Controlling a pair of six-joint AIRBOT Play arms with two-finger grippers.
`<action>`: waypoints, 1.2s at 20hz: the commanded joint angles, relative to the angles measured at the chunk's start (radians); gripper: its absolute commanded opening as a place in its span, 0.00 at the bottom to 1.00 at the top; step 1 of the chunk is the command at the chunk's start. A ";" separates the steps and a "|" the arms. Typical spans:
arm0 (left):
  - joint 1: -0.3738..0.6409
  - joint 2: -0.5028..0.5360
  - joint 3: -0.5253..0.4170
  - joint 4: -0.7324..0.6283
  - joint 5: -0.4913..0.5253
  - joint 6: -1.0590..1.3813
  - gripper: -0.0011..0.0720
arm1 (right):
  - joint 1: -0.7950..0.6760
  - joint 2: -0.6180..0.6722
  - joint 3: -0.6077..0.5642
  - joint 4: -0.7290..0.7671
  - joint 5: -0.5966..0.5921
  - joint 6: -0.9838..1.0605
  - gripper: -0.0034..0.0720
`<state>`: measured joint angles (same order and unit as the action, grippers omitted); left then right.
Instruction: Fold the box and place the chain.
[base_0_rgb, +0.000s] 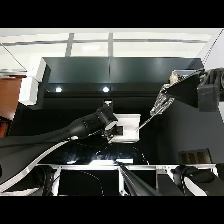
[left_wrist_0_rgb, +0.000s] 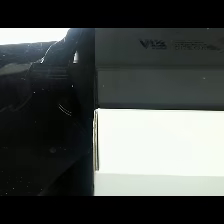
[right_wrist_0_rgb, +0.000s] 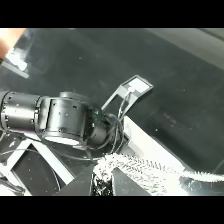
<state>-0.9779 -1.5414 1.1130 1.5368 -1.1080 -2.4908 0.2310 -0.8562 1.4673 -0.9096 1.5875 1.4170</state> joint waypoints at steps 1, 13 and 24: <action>0.001 0.000 0.001 0.000 0.000 0.000 0.05 | 0.004 0.001 -0.024 0.019 -0.002 0.001 0.09; 0.001 0.000 0.001 0.000 0.000 0.000 0.05 | 0.120 0.000 -0.488 -0.055 -0.212 0.003 0.09; 0.001 0.000 0.001 0.000 0.000 0.000 0.05 | 0.120 -0.002 -0.735 0.148 -0.428 -0.109 0.26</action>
<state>-0.9779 -1.5414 1.1130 1.5368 -1.1080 -2.4908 0.3500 -0.8585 0.7734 -0.7891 1.1912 1.3262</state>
